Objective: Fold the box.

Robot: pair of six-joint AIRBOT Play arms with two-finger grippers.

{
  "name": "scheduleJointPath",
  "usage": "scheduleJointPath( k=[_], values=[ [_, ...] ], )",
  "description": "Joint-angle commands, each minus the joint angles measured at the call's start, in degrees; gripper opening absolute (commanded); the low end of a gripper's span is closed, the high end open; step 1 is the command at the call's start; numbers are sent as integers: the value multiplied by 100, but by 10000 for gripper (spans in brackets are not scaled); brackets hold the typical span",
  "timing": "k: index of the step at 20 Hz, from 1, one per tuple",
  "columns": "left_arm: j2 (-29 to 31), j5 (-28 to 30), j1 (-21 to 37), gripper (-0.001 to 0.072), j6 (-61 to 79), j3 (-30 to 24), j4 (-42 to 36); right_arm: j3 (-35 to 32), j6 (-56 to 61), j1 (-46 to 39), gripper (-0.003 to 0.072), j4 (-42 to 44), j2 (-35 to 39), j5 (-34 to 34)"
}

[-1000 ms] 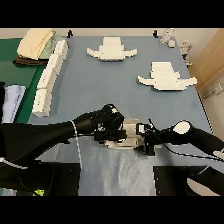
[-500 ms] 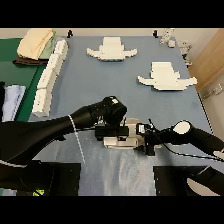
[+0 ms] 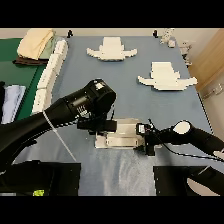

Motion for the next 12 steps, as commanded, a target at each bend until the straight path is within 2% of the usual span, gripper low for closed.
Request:
scheduleJointPath(
  k=[1, 3, 6, 9, 12],
  values=[
    [133, -868, 201, 14, 813, -4, 326, 2, 0, 2, 490, 0, 4, 2],
    [282, -750, 662, 14, 1261, -144, 144, 2, 0, 2, 490, 0, 4, 2],
    [780, 184, 1641, 14, 1867, -717, -662, 2, -2, 2, 490, 0, 4, 2],
    [1266, 1104, 2531, 14, 2527, -1722, -1438, 2, 0, 2, 489, 0, 4, 2],
    [1558, 2002, 3198, 14, 3423, -2944, -2369, 2, -2, 2, 489, 0, 4, 2]
  ],
)
